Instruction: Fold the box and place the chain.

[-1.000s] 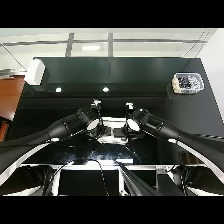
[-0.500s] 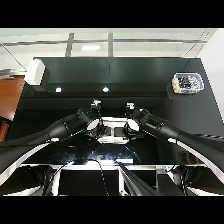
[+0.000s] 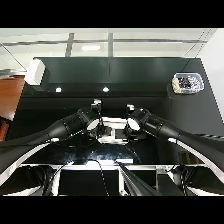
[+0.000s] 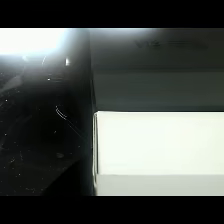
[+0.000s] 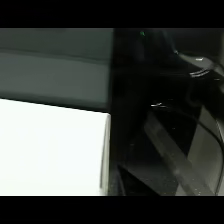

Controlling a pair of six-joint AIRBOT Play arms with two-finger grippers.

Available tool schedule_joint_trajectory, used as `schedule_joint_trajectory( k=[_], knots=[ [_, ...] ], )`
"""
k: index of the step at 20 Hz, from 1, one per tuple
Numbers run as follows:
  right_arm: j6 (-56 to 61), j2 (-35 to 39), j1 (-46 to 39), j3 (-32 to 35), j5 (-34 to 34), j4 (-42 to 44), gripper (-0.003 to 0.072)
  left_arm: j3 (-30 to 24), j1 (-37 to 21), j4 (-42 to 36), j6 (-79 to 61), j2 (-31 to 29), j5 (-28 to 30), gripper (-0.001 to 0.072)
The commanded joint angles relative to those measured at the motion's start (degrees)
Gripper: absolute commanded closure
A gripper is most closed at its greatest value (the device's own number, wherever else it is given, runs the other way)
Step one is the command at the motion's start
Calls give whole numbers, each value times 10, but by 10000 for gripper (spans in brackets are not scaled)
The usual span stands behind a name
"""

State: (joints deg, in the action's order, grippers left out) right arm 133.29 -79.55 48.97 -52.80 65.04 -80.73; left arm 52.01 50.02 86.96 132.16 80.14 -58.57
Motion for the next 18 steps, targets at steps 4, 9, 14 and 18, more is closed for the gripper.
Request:
schedule_joint_trajectory(
  k=[4, 9, 14, 18],
  knots=[
    [6, 0, 1, 0, -24, 3, 498, 0, 0, 0, 1, 0, 0, 683],
    [6, 0, 0, 0, -40, 3, 497, 0, 0, 0, 1, 0, 0, 683],
    [6, 0, 0, 0, -43, -6, 588, 0, 0, 0, 1, 0, -2, 682],
    [4, 0, 0, 0, -51, -5, 661, 0, 0, 0, 1, 0, -2, 683]
  ],
)
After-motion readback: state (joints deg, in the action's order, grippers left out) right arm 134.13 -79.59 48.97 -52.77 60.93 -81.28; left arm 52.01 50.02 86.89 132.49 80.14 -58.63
